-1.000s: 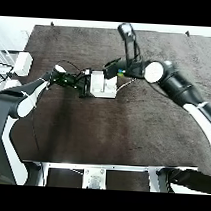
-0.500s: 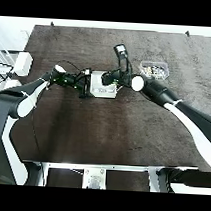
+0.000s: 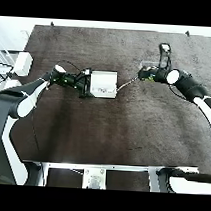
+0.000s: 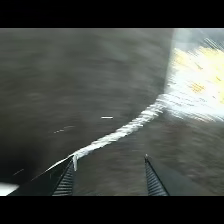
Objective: Fold the box and place the chain.
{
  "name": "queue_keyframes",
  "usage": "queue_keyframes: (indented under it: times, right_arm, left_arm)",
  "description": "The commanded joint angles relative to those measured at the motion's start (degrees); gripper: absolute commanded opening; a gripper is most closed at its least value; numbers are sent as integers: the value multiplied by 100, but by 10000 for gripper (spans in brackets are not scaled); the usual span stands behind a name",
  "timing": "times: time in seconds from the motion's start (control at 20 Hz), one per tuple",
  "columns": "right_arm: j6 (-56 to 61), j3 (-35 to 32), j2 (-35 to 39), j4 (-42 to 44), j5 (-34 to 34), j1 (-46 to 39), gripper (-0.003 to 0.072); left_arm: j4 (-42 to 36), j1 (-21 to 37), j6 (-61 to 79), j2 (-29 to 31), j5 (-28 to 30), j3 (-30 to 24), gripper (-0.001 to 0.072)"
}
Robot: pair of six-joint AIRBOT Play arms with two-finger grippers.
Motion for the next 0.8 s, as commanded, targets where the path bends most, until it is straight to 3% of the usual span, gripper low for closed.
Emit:
queue_keyframes:
  times: [0.0, 0.3, 0.4, 0.45, 0.5, 0.55, 0.75]
  right_arm:
    - [-192, 201, -802, 918, -343, -378, 505]
    - [-330, 1346, -2044, 1329, -361, -44, 492]
    - [-308, 1633, -2319, 1329, -365, -17, 357]
    - [-308, 1718, -2415, 1327, -372, -22, 257]
    - [-313, 1729, -2433, 1318, -374, -28, 80]
    - [-310, 1738, -2411, 1320, -363, -44, 14]
    - [-531, 1738, -1624, 1276, 109, 48, 12]
  left_arm:
    - [2, 4, 2, 0, 2, 0, 525]
    - [2, 4, 2, 0, 2, 0, 525]
    - [0, 4, 2, 0, 2, 0, 525]
    - [0, 4, 2, 0, 2, 0, 525]
    - [2, 4, 2, 0, 2, 0, 525]
    - [0, 4, 2, 0, 2, 0, 525]
    - [0, 4, 0, 0, 0, 0, 525]
